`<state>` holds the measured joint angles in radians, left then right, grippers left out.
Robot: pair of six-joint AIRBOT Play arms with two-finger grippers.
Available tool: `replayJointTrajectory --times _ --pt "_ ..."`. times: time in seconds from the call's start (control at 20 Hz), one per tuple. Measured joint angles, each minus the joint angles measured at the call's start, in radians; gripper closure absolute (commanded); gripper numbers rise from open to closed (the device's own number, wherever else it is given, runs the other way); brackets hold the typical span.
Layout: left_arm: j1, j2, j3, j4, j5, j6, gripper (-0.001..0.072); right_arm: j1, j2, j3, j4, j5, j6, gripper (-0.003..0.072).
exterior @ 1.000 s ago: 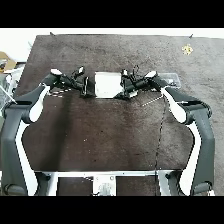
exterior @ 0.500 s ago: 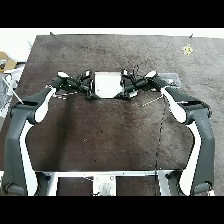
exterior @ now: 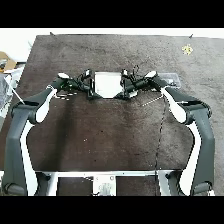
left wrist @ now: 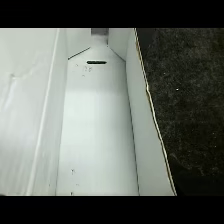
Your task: Fold the box and place the chain.
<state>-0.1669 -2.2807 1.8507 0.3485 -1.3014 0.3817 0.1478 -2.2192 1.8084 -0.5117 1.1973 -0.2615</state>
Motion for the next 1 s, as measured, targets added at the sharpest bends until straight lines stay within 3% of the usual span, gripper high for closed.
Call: replayJointTrajectory --times 0.25,0.35,0.6,0.7,1.0 --pt "0.0 0.0 0.0 0.014 0.002 0.001 -0.0001 0.0 0.0 0.0 0.0 0.0 0.0 0.0244" --pt "0.0 0.0 0.0 0.018 0.002 0.002 0.0114 0.0 0.0 0.0 0.0 0.0 0.0 0.0244" --pt "0.0 0.0 0.0 0.021 0.003 0.002 0.0121 0.0 0.0 0.0 0.0 0.0 0.0 0.0244" --pt "0.0 0.0 0.0 0.026 0.005 0.001 0.0249 0.0 0.0 0.0 0.0 0.0 0.0 0.0244" --pt "0.0 0.0 0.0 0.05 0.005 0.0 0.0268 0.0 0.0 0.0 0.0 0.0 0.0 0.0244"
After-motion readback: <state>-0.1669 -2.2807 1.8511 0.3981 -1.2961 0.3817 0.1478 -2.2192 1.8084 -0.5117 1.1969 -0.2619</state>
